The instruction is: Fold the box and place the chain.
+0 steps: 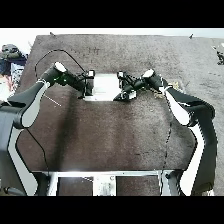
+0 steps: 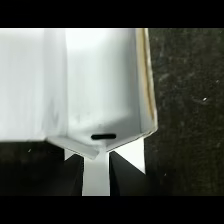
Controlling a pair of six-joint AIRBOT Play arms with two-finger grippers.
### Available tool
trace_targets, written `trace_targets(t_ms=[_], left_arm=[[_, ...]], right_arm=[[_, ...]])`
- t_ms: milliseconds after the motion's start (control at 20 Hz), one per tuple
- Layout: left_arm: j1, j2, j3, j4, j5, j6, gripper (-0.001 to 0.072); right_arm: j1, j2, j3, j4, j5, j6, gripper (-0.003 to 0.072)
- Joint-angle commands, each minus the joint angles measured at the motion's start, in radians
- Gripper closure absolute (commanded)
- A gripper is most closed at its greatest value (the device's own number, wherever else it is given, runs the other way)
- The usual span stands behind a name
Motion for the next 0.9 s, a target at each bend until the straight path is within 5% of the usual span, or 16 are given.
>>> trace_targets(t_ms=[0,600,650,700,750,850], left_arm=[[-0.012,-0.001,-0.001,-0.004,-0.007,-0.004,0.0536],[-0.063,-0.008,-0.005,-0.057,0.031,-0.004,0.0533],[-0.063,-0.008,-0.005,-0.055,0.021,-0.004,0.0415],[-0.063,-0.008,-0.005,-0.055,0.021,-0.007,0.0183],[-0.063,-0.008,-0.005,-0.055,0.025,-0.027,0.0079],[-0.063,-0.008,-0.005,-0.048,0.030,-0.036,0.0078]], right_arm=[[0.000,0.000,0.000,0.000,0.000,0.000,0.0346],[0.000,0.000,0.000,0.000,0.001,0.000,0.0347],[0.000,0.000,0.000,0.000,0.001,0.000,0.0347],[0.000,0.000,0.000,0.000,0.001,0.000,0.0347],[0.000,0.000,0.000,0.000,0.001,0.000,0.0347],[0.000,0.000,0.000,0.000,0.001,0.000,0.0347]])
